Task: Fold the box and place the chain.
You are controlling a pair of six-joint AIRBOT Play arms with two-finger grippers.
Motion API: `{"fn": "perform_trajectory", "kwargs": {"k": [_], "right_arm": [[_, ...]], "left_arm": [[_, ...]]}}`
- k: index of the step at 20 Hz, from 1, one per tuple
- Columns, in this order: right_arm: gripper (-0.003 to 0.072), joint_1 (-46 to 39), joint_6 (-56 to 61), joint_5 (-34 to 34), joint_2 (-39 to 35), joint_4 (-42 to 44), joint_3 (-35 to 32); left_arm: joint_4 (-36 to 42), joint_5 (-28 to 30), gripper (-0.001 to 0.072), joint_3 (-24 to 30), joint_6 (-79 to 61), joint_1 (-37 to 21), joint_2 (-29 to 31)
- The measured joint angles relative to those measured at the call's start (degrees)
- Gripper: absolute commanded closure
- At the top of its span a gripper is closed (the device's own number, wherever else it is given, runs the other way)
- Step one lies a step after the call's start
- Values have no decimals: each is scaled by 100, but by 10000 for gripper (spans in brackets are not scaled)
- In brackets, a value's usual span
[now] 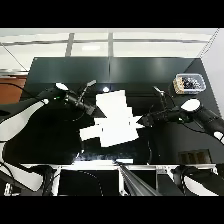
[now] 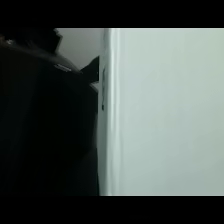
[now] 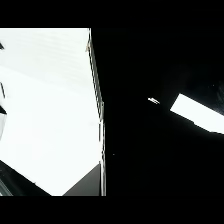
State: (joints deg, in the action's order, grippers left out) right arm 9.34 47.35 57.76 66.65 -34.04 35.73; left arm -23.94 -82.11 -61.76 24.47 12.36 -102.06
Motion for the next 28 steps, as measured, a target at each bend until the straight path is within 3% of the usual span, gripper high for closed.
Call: {"fn": "perform_trajectory", "kwargs": {"k": [1, 4, 7, 10, 12, 16, 22, 28], "right_arm": [[-24, -13, 0, 4, 0, -35, 13], [-24, -173, 2, 214, -31, -313, 236], [-24, -529, 129, 938, -157, -903, 789], [-23, -868, 262, 1727, -387, -1342, 1215], [-24, -953, 280, 1910, -538, -1491, 1349], [-23, -787, -155, 1427, -660, -1639, 1427], [-23, -435, -1331, 103, -697, -1744, 1427], [-23, -254, -2116, 452, -702, -1963, 986]], "left_arm": [[-92, -63, 683, -55, -44, -2, -7], [-201, -173, 685, -160, -125, 48, 92], [-372, -170, 686, -120, -94, 223, 501], [-428, 372, 683, 289, -267, 533, 1244], [-92, 903, 682, 734, -802, 737, 1757], [323, 2011, 679, 1449, -2743, 1104, 2247], [-35, 2900, 681, 1611, -3904, 1309, 1987], [-422, 3379, 680, 1631, -4111, 1360, 1878]]}}
